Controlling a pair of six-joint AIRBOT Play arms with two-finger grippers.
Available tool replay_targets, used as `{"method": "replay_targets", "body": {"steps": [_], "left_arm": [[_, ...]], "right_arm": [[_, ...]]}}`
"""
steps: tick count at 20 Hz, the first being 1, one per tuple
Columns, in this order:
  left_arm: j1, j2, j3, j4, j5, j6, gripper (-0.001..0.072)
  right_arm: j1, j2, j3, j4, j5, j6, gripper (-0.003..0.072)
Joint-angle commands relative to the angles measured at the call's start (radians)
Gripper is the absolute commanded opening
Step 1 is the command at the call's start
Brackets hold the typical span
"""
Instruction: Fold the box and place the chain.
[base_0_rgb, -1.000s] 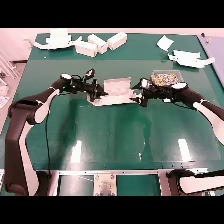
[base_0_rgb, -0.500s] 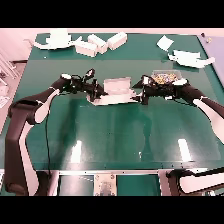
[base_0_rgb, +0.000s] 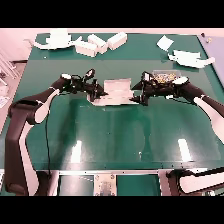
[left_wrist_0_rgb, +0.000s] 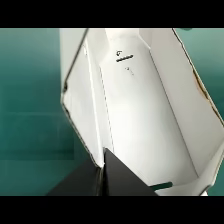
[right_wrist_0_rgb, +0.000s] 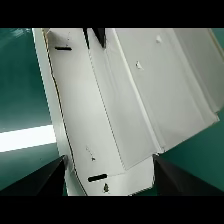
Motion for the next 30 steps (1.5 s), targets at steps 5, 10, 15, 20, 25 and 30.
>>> {"method": "replay_targets", "body": {"steps": [5, 10, 15, 20, 25, 30], "left_arm": [[0.000, -0.001, 0.000, -0.001, 0.018, 0.000, 0.0021], [0.000, -0.001, -0.001, -0.001, 0.021, 0.000, 0.0021], [0.000, -0.001, -0.001, 0.000, 0.021, 0.000, 0.0021], [0.000, -0.001, 0.000, 0.000, 0.021, 0.000, 0.0021], [0.000, -0.001, 0.000, 0.007, 0.021, 0.000, 0.0021], [0.000, -0.001, 0.000, 0.018, 0.022, 0.000, 0.0021]], "right_arm": [[-0.041, -0.024, 0.022, -0.031, 0.027, 0.012, 0.0639], [-0.040, -0.059, 0.072, -0.029, 0.036, -0.010, 0.0638], [-0.041, -0.097, 0.132, -0.032, 0.087, -0.010, 0.0639], [-0.037, -0.136, 0.163, -0.036, 0.137, 0.003, 0.0639], [-0.043, -0.123, 0.169, -0.102, 0.152, 0.082, 0.0639], [-0.084, 0.002, 0.151, -0.196, 0.174, 0.267, 0.0638]]}}
